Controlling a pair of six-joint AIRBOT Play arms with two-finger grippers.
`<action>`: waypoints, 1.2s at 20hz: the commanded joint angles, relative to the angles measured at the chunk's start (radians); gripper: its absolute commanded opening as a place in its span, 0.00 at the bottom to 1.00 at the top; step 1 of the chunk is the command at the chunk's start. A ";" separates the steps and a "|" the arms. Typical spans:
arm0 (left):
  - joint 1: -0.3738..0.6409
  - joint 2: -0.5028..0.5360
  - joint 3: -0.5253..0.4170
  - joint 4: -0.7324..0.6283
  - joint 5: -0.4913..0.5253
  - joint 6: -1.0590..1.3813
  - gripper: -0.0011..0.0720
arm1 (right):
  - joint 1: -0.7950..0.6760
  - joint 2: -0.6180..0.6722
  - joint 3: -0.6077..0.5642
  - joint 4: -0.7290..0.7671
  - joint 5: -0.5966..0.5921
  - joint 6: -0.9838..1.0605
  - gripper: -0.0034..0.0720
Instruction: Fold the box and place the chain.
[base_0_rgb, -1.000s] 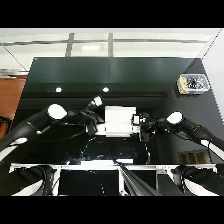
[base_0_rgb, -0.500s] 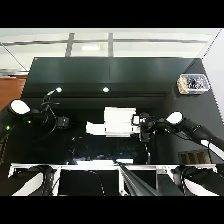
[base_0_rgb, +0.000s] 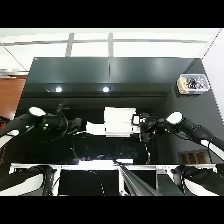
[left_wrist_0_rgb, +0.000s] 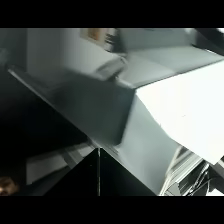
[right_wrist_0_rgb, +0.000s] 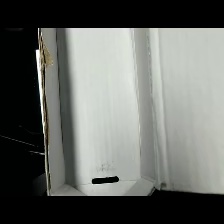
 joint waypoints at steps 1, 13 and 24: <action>-0.103 -0.071 0.036 -0.080 0.019 0.063 0.05 | 0.000 0.000 0.000 0.000 -0.001 0.000 0.34; -0.112 -0.090 0.156 -0.148 -0.181 0.286 0.87 | 0.000 0.000 0.000 0.000 -0.002 0.000 0.34; -0.378 -0.090 0.382 0.090 -0.058 -0.082 0.86 | 0.000 0.000 0.000 0.001 -0.002 0.000 0.34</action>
